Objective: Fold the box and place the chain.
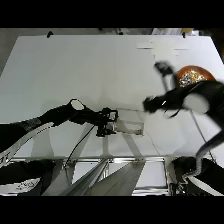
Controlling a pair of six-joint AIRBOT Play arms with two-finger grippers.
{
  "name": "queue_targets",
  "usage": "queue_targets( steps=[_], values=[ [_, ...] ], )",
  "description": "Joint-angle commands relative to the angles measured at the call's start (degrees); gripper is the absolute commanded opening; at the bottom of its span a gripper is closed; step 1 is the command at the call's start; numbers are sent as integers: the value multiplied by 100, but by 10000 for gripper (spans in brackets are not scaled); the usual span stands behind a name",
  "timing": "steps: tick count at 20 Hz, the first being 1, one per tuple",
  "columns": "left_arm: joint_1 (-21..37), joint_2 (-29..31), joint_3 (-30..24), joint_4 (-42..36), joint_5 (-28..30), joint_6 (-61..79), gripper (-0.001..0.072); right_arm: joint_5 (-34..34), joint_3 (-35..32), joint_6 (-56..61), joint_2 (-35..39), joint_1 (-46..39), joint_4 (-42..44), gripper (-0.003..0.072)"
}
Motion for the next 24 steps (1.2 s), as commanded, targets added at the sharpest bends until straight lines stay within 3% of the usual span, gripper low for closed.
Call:
queue_targets(
  steps=[1, 3, 9, 10, 16, 18, 20, 24],
  values=[
    [4, 2, 0, 0, 0, 2, 223, 118, 946, -1294, -116, -1692, -39, 382],
    [4, 2, 0, 0, 0, 2, 223, 114, 1167, -1733, -387, -2570, -31, 337],
    [4, 2, 0, 2, 0, 2, 223, -328, 1191, -2210, -1587, -4301, -44, 332],
    [4, 2, -2, 2, 0, 2, 223, -356, 1191, -2216, -1799, -4446, -46, 280],
    [4, 2, 0, 2, 0, 2, 223, -535, 1191, -2310, -2876, -4826, -31, 259],
    [4, 2, 0, 2, 0, 2, 223, -660, 1191, -2306, -3101, -4839, -33, 257],
    [4, 2, 0, 2, 0, 2, 223, -800, 1191, -2295, -3254, -4839, -31, 193],
    [4, 2, 0, 2, 0, 4, 223, -861, 1191, -2286, -3469, -4839, -31, 191]
  ],
)
